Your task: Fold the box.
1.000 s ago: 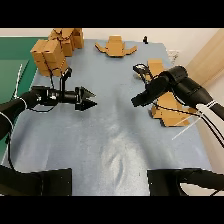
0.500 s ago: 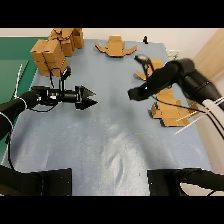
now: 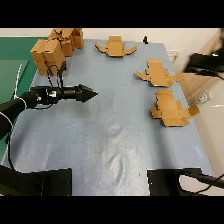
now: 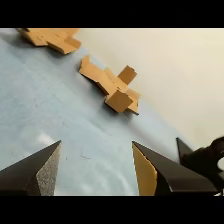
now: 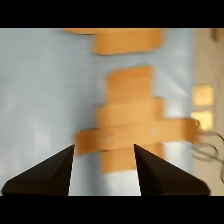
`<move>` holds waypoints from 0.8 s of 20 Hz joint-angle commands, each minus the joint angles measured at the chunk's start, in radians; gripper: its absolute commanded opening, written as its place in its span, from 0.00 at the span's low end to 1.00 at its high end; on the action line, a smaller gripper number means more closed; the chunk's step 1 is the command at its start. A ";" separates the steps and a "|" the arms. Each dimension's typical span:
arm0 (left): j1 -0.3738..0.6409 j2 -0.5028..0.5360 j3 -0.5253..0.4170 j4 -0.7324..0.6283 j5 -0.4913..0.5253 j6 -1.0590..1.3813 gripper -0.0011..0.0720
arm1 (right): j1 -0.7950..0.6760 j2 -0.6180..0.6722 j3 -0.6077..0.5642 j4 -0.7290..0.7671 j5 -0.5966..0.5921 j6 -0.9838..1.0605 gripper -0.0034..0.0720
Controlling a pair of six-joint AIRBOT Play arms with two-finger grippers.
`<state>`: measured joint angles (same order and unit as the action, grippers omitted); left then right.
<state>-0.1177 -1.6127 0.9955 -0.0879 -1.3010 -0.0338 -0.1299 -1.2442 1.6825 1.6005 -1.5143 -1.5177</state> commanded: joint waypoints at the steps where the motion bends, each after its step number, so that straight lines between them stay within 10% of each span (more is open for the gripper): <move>1: 0.001 0.000 0.000 0.000 0.017 -0.184 0.95 | -0.307 -0.090 0.005 -0.059 -0.062 -0.093 0.76; 16: -0.001 0.000 0.000 0.006 -0.081 -0.326 0.95 | -0.471 -0.571 0.005 0.169 0.040 -0.596 0.72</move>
<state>-0.1181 -1.6127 0.9955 -0.0822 -1.3354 -0.3496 -0.5972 -1.7531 1.6867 1.7367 -1.4815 -2.0308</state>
